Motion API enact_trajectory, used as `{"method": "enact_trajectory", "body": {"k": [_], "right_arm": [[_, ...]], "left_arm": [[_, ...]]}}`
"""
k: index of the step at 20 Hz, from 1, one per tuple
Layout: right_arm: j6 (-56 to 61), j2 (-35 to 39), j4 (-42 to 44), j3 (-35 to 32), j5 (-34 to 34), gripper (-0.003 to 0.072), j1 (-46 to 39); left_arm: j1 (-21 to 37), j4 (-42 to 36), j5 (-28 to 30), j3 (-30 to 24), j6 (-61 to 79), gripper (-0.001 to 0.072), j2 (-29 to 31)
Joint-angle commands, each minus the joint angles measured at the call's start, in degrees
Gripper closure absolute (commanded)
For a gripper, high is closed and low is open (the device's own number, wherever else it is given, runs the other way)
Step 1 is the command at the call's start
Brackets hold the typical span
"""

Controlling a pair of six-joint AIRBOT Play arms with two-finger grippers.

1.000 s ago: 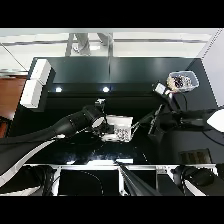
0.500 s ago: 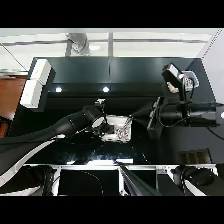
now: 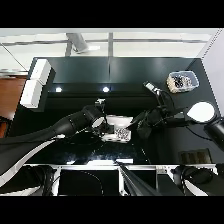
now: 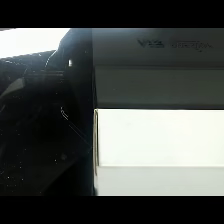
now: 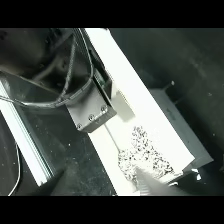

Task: Fold the box and place the chain.

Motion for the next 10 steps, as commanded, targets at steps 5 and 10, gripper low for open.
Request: {"method": "enact_trajectory", "body": {"k": [5, 10], "right_arm": [[0.44, 3.04, -1.51, 7.96, 12.35, 0.019, -12.92], [0.46, 8.57, -1.64, 8.0, 15.63, 0.019, -22.16]], "left_arm": [[0.02, -1.36, 0.79, 0.02, -3.32, 0.0678, -0.02], [0.02, -2.84, -0.63, 2.62, -4.44, 0.0223, 0.04]]}}
